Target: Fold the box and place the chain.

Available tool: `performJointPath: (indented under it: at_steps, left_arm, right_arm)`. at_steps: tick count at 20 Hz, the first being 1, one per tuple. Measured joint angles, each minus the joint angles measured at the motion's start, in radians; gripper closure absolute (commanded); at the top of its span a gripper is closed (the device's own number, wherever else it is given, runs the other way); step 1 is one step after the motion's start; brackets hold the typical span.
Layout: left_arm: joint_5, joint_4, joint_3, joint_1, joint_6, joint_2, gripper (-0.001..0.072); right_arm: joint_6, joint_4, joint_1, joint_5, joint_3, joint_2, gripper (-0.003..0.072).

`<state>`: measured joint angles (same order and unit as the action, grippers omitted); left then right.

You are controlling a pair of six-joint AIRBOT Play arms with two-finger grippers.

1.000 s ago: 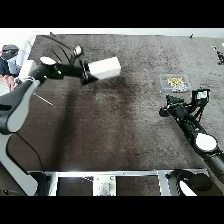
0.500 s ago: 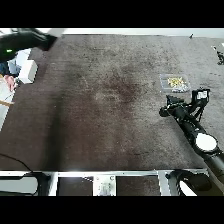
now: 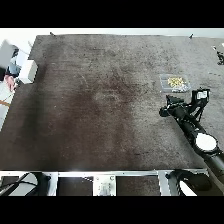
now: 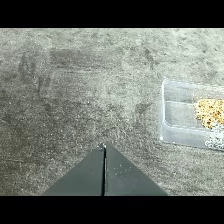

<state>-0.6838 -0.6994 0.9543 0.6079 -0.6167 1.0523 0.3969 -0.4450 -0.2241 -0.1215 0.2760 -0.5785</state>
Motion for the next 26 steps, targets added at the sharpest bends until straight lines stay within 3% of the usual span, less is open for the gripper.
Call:
performJointPath:
  at_steps: [4, 8, 16, 22, 23, 24, 25, 26]
  left_arm:
    - [-0.005, -0.093, -0.147, 0.098, -0.02, -0.032, 0.0702]
    - [0.009, -0.145, -0.218, 0.126, -0.002, 0.01, 0.0701]
    - [0.056, -0.157, -0.242, 0.136, 0.098, 0.197, 0.0701]
    - [0.076, -0.161, -0.245, 0.136, 0.191, 0.245, 0.0696]
    - [0.079, -0.166, -0.245, 0.136, 0.199, 0.247, 0.0583]
    - [0.082, -0.171, -0.245, 0.136, 0.21, 0.248, 0.0281]
    - [0.085, -0.174, -0.245, 0.136, 0.22, 0.249, 0.0206]
    - [0.089, -0.178, -0.245, 0.136, 0.23, 0.25, 0.0205]
  right_arm:
    - [0.0, 0.0, 0.0, 0.0, 0.0, 0.0, 0.0678]
    - [0.0, 0.0, 0.0, 0.0, 0.0, 0.0, 0.0679]
    - [0.0, 0.0, 0.0, 0.0, 0.0, 0.0, 0.0678]
    - [0.0, 0.0, 0.0, 0.0, 0.0, 0.0, 0.0678]
    - [0.0, 0.0, 0.0, 0.0, 0.0, 0.0, 0.0678]
    - [0.0, 0.0, 0.0, 0.0, 0.0, 0.0, 0.0679]
    - [0.0, 0.0, 0.0, 0.0, 0.0, 0.0, 0.0679]
    - [0.0, 0.0, 0.0, 0.0, 0.0, 0.0, 0.0678]
